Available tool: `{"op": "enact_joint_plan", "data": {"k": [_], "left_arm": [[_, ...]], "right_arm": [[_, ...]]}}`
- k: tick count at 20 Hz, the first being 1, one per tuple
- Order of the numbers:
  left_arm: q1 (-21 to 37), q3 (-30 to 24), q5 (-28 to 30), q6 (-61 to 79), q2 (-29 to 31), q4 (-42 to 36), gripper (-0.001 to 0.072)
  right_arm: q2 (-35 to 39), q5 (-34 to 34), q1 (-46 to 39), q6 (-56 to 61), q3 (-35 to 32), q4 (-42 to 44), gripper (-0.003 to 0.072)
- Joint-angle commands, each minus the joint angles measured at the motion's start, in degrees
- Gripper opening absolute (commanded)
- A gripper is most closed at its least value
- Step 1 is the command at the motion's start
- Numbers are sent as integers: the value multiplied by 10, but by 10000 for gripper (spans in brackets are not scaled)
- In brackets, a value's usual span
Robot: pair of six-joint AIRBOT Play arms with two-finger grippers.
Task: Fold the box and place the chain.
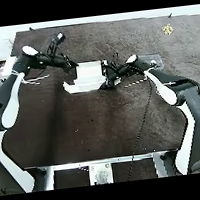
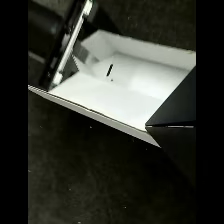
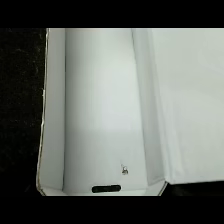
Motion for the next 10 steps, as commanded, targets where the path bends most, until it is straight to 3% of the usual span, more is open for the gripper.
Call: {"op": "enact_joint_plan", "data": {"k": [1,3,4,5,10], "left_arm": [[13,4,-82,-1,31,36,11],[8,1,-120,4,30,117,15],[3,-5,-123,23,30,169,309],[0,-15,-116,34,30,203,720],[-7,-75,-65,134,30,203,720]], "right_arm": [[0,0,0,0,0,0,379],[0,0,0,0,0,0,379],[0,0,0,0,0,0,379],[0,1,0,0,0,0,379],[0,0,0,0,0,0,379]]}}
